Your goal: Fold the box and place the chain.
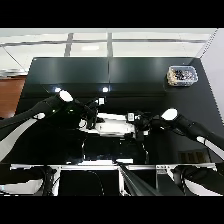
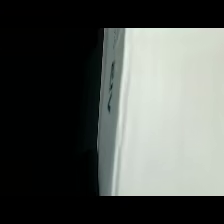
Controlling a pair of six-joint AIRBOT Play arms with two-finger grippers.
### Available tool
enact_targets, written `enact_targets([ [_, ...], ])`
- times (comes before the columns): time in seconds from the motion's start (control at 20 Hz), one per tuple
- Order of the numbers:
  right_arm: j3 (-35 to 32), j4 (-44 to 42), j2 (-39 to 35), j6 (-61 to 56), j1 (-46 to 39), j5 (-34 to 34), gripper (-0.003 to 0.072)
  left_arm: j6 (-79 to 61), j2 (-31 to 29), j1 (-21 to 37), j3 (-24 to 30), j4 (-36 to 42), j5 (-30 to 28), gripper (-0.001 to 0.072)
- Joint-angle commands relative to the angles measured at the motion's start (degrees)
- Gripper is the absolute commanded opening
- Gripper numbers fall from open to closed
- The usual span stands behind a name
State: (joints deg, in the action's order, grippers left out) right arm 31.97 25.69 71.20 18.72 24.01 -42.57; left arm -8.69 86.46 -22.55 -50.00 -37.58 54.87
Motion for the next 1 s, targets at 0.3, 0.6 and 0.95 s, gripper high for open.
enact_targets([
  [0.3,1.5,1.8,3.1,-1.9,0.0,2.7,0.0666,0.2,0.0,0.0,0.0,0.5,1.1,0.0029],
  [0.6,2.3,4.4,3.8,-3.9,0.0,1.7,0.0666,0.1,0.0,0.0,0.0,0.5,1.1,0.0029],
  [0.95,2.8,5.5,4.3,-5.0,0.2,1.2,0.0666,0.2,0.0,0.0,0.0,0.5,1.1,0.0029],
])
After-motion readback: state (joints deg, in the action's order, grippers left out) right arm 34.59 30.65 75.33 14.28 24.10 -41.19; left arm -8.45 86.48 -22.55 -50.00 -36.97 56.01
